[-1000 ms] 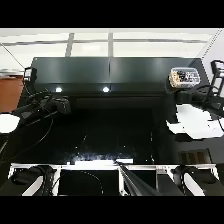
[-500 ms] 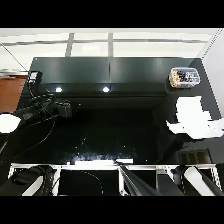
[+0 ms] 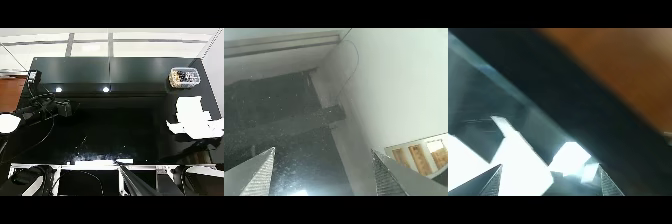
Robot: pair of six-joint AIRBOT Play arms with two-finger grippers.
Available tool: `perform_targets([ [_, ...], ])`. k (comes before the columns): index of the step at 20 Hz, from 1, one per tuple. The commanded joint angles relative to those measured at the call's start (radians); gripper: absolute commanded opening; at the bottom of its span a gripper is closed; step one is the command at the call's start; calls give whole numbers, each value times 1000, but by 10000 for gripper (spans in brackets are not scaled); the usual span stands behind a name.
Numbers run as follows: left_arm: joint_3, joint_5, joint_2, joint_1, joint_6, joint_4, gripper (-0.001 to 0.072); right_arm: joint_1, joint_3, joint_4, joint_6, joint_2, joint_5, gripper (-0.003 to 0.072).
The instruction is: Fold the box and place the chain.
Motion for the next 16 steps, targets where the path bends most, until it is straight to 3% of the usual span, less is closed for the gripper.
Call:
perform_targets([
  [1,0,1,0,0,0,0,704,-7,101,206,-140,-157,202,695],
  [6,0,2,0,0,0,0,704,52,105,137,-148,-250,225,693],
  [7,0,2,0,0,0,1,703,57,111,134,-148,-264,251,667],
  [8,0,2,0,0,0,0,703,59,111,134,-149,-270,263,594],
  [14,0,2,0,0,1,0,703,81,111,90,-151,-273,288,577],
  [15,0,1,0,0,1,0,704,88,111,90,-151,-273,288,494],
  [16,0,2,0,0,1,0,703,93,111,92,-147,-273,288,457],
])
